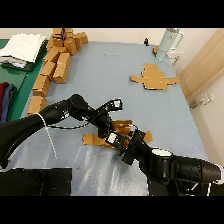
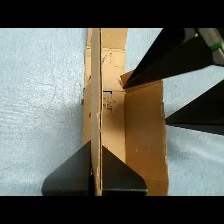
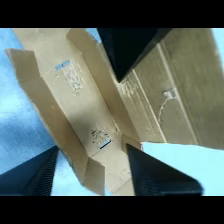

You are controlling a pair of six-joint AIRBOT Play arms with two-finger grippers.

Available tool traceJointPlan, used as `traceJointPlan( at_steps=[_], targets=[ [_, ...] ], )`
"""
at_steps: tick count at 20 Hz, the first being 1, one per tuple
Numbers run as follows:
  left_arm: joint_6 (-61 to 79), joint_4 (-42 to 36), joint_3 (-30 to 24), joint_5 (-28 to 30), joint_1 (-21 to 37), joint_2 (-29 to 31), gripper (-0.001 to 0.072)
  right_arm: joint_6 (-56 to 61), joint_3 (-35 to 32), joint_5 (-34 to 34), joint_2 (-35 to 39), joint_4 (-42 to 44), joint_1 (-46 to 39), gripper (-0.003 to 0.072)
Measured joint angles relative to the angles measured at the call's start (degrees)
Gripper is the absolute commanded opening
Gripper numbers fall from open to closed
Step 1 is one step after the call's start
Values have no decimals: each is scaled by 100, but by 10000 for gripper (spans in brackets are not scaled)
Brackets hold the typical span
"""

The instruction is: Fold the box.

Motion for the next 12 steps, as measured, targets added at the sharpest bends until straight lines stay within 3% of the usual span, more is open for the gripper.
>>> traceJointPlan(
  at_steps=[6, 12],
  targets=[
    [2, 0, 0, 0, 0, 0, 14, 0, 0, -4, 22, -63, 0, 718],
    [2, 0, 0, 0, 0, 0, 14, -761, -295, 214, 380, 66, -264, 717]
  ],
)
